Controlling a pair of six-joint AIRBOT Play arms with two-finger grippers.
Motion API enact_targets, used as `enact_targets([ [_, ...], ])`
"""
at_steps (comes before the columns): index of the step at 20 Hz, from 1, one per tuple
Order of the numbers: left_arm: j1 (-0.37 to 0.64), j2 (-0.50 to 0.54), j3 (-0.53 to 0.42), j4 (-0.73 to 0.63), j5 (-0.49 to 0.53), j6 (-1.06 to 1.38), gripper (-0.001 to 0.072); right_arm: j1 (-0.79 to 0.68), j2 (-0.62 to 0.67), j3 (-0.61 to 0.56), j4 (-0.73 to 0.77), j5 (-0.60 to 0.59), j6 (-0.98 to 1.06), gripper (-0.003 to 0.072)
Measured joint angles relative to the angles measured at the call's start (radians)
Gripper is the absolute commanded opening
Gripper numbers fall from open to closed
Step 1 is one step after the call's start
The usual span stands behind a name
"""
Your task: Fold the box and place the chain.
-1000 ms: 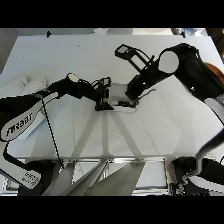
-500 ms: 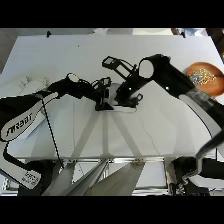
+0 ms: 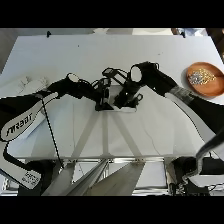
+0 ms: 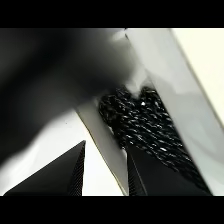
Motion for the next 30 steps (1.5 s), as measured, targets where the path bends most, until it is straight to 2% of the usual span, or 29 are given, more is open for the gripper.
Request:
enact_targets([
  [3, 0.0, 0.0, 0.0, 0.0, 0.0, 0.0, 0.0279, -0.022, 0.081, 0.0, -0.093, 0.012, -0.008, 0.0289],
  [6, 0.0, 0.0, 0.0, 0.0, 0.0, 0.0, 0.0279, -0.103, 0.151, 0.0, -0.153, 0.047, -0.047, 0.0289],
  [11, 0.0, 0.0, 0.0, 0.0, 0.0, 0.0, 0.0279, -0.3, 0.17, -0.013, -0.122, 0.125, -0.232, 0.0304],
  [13, 0.0, 0.0, 0.0, 0.0, 0.0, 0.0, 0.0279, -0.357, 0.152, -0.026, -0.076, 0.14, -0.329, 0.0438],
  [14, 0.0, 0.0, 0.0, 0.0, 0.0, 0.0, 0.0279, -0.377, 0.137, -0.032, -0.053, 0.143, -0.376, 0.0464],
  [22, 0.0, 0.0, 0.0, 0.0, 0.0, 0.0, 0.0279, -0.383, -0.018, -0.045, 0.076, 0.151, -0.686, 0.0463],
  [30, 0.0, 0.0, 0.0, 0.0, 0.0, 0.0, 0.0279, -0.373, -0.094, -0.046, 0.175, 0.127, -0.897, 0.0466],
])
